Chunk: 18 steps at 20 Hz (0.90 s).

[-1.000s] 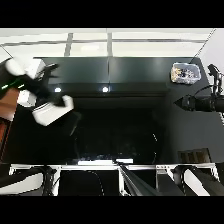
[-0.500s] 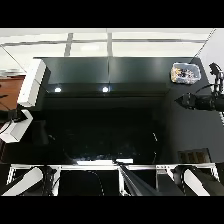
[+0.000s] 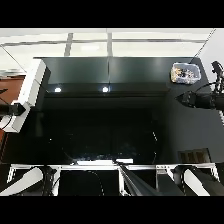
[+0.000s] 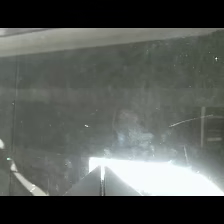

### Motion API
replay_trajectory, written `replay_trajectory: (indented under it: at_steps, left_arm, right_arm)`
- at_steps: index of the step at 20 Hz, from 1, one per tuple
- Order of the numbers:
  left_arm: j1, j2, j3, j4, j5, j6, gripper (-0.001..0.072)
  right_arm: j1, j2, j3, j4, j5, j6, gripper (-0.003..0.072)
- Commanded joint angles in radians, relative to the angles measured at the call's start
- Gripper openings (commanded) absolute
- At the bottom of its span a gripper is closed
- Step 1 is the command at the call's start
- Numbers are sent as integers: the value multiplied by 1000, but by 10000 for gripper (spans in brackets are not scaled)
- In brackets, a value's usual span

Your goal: Fold the box and place the chain.

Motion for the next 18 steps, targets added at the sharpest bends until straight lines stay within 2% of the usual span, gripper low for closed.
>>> replay_trajectory:
  at_steps: [1, 2, 5, 7, 9, 10, 11, 12, 14, 15, 16, 18]
  left_arm:
    - [-16, -12, 1, -9, 80, 18, 387]
    - [-18, -11, 4, -20, 89, 17, 720]
    - [-37, -4, 106, -24, 24, -43, 713]
    - [-65, 6, 226, -25, -43, -132, 712]
    - [-97, 13, 352, -87, -100, -291, 706]
    - [-112, 14, 408, -148, -137, -370, 636]
    - [-132, 19, 452, -220, -174, -416, 232]
    - [-159, 37, 461, -297, -183, -400, 25]
    - [-249, 96, 436, -391, -178, -359, 26]
    - [-314, 137, 395, -398, -169, -353, 26]
    - [-388, 180, 333, -389, -138, -303, 26]
    - [-547, 277, 142, -322, 22, -227, 26]
  right_arm:
    - [0, 1, 0, 8, -1, 0, 19]
    - [0, 1, 0, 8, -2, 0, 19]
    - [2, 1, 0, 19, -11, -1, 19]
    - [21, 1, 0, 34, -46, -19, 19]
    - [92, 0, 0, 69, -113, -77, 19]
    - [154, 0, 0, 72, -174, -80, 19]
    - [216, -3, 0, 69, -232, -80, 19]
    - [278, -8, 0, 65, -291, -80, 19]
    - [368, -14, 0, 5, -377, -91, 19]
    - [394, -16, -1, -100, -384, -102, 18]
    - [399, -18, -14, -219, -397, -73, 19]
    - [373, -20, -69, -357, -467, 68, 19]
